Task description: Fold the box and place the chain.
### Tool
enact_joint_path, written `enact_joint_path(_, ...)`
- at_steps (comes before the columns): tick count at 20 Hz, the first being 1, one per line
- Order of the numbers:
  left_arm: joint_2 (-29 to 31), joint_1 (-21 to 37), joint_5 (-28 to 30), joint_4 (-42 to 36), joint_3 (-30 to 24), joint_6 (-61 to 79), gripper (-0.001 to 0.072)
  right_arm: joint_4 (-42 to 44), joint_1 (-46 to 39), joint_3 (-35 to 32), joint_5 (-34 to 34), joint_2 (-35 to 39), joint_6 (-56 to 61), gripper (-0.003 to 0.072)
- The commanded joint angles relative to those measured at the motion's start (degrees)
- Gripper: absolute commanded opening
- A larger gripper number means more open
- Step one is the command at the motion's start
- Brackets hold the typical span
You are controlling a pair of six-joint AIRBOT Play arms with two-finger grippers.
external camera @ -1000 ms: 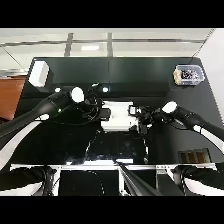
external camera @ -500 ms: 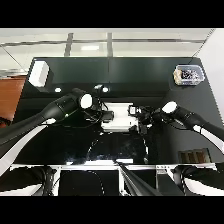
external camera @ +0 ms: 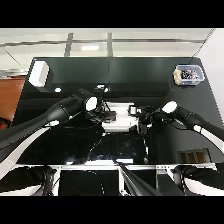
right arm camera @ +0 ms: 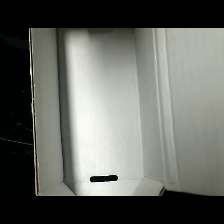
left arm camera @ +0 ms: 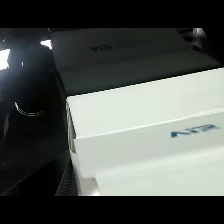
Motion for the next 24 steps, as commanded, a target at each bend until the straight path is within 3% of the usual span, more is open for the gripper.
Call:
enact_joint_path(1, 0.0, -0.3, 0.4, -0.6, 0.2, -0.9, 0.0331, 0.1, 0.0, 0.0, 0.0, 0.0, 0.0, 0.0203)
enact_joint_path(14, -1.7, -0.8, -3.3, -0.3, 1.7, -4.9, 0.0334, 0.3, 0.0, 0.0, -0.6, 0.0, 0.4, 0.0203)
enact_joint_path(24, -3.1, -2.1, -3.9, 5.1, 3.3, -6.4, 0.0335, 0.3, 0.0, 0.0, -0.6, 0.0, 0.4, 0.0203)
